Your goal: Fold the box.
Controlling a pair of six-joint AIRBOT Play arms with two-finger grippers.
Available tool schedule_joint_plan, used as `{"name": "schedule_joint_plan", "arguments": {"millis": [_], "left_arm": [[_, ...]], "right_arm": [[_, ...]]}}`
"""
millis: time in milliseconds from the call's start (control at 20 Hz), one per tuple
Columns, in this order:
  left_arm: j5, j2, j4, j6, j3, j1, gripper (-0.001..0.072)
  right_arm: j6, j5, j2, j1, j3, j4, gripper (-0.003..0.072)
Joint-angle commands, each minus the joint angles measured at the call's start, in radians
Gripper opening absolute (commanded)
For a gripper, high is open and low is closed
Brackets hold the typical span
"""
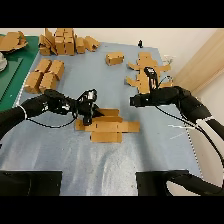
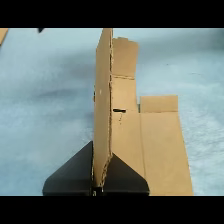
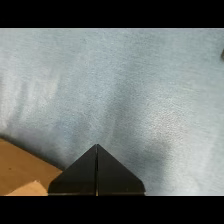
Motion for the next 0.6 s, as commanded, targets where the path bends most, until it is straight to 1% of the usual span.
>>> {"name": "schedule_joint_plan", "arguments": {"millis": [0, 200, 550], "left_arm": [[-0.038, -0.005, 0.029, -0.027, 0.001, -0.005, 0.0012], [-0.035, -0.009, 0.118, -0.113, 0.001, -0.005, 0.0012], [-0.031, -0.023, 0.14, -0.174, 0.001, -0.005, 0.0012]], "right_arm": [[0.003, 0.0, 0.0, 0.0, 0.001, -0.003, 0.0001], [0.003, 0.001, 0.0, 0.001, 0.001, -0.011, 0.0001], [0.002, 0.004, 0.0, 0.001, 0.001, -0.01, 0.0001]]}}
